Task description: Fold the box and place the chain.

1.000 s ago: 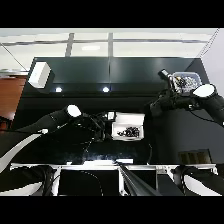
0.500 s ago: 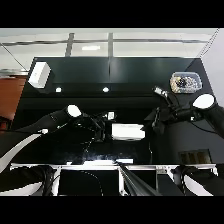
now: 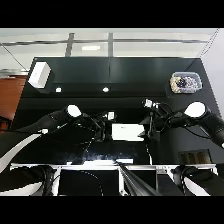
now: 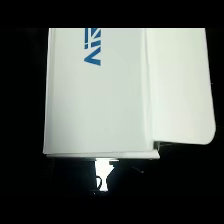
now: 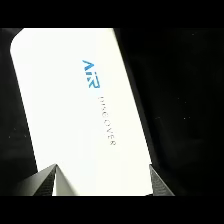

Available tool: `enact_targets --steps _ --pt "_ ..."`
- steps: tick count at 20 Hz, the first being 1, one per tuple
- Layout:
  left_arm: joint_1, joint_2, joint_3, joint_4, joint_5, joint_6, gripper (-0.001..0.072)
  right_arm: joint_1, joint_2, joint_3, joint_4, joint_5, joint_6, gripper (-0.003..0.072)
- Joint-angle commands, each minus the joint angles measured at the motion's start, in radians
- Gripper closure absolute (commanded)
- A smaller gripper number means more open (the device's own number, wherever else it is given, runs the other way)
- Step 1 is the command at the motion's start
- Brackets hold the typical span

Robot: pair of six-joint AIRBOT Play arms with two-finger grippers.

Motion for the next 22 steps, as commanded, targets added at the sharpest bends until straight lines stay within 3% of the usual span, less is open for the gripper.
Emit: enact_targets --steps 1,7,12,14,16,18,22 --pt "0.0 -0.001 0.0 0.0 0.0 0.0 0.0345 0.027 0.002 -0.002 -0.031 -0.012 -0.052 0.0012" --pt "0.0 -0.001 0.0 0.0 0.0 0.0 0.0345 0.087 0.002 -0.002 -0.031 -0.096 -0.085 0.0012" --pt "0.0 -0.001 0.0 0.0 0.0 0.0 0.0345 0.088 0.002 0.016 -0.027 -0.097 -0.083 0.0012" --pt "0.0 -0.001 0.0 0.0 0.0 0.0 0.0345 0.088 0.002 0.018 -0.027 -0.094 -0.08 0.0213" --pt "0.0 -0.001 0.0 0.0 0.0 0.0 0.0345 0.088 0.002 0.018 -0.027 -0.093 -0.08 0.0216" --pt "0.0 -0.001 0.0 0.0 0.0 0.0 0.0345 0.088 0.002 0.018 -0.024 -0.09 -0.08 0.0268" --pt "0.0 -0.001 0.0 0.0 0.0 0.0 0.0345 0.088 0.002 0.017 -0.025 -0.084 -0.068 0.0269"
